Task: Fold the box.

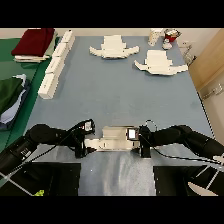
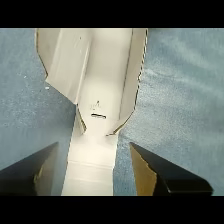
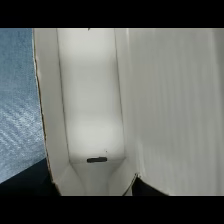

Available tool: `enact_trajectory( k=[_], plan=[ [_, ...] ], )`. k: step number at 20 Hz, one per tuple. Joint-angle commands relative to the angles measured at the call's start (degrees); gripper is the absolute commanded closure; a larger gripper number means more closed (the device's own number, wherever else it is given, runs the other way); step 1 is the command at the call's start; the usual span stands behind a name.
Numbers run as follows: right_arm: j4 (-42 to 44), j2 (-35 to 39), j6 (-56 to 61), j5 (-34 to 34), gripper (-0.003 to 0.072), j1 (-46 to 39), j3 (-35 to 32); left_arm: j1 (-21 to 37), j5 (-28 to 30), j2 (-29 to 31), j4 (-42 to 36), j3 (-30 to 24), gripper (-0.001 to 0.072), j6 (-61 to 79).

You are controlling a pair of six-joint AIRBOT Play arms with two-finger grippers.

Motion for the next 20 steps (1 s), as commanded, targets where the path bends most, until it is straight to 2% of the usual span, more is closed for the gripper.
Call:
enact_trajectory(
  k=[1, 4, 6, 8, 10, 12, 16, 20],
  plan=[
    [0.0, 0.0, 0.0, 0.0, 0.0174, 0.0, 0.0, -1.3, 0.5, -4.7, -3.3, -0.5, 0.0043, 8.7],
    [0.0, 0.0, 0.0, 0.0, 0.0173, 0.0, 0.0, -4.1, 4.8, -7.9, -4.0, -0.5, 0.0061, 9.0],
    [0.0, 0.0, 0.0, 0.0, 0.0174, 0.0, 0.0, -5.6, 7.9, -10.0, -7.5, -0.5, 0.0069, 12.5],
    [0.0, 0.0, 0.0, 0.0, 0.0174, 0.0, 0.0, -7.1, 9.7, -11.9, -10.0, -0.5, 0.0373, 16.9],
    [0.0, 0.0, 0.0, 0.0, 0.0174, 0.0, 0.0, -8.5, 13.0, -13.7, -11.0, -0.5, 0.0377, 18.7],
    [0.0, 0.0, 0.0, 0.0, 0.0174, 0.0, 0.0, -9.9, 15.5, -14.4, -11.0, -0.4, 0.0542, 18.8],
    [0.0, 0.0, 0.0, 0.0, 0.0174, 0.0, 0.0, -12.7, 20.8, -14.4, -13.6, -0.4, 0.0543, 19.0],
    [0.0, 0.0, 0.0, 0.0, 0.0173, 0.0, 0.0, -14.3, 21.1, -14.4, -19.7, -0.4, 0.0543, 22.1]
  ],
)
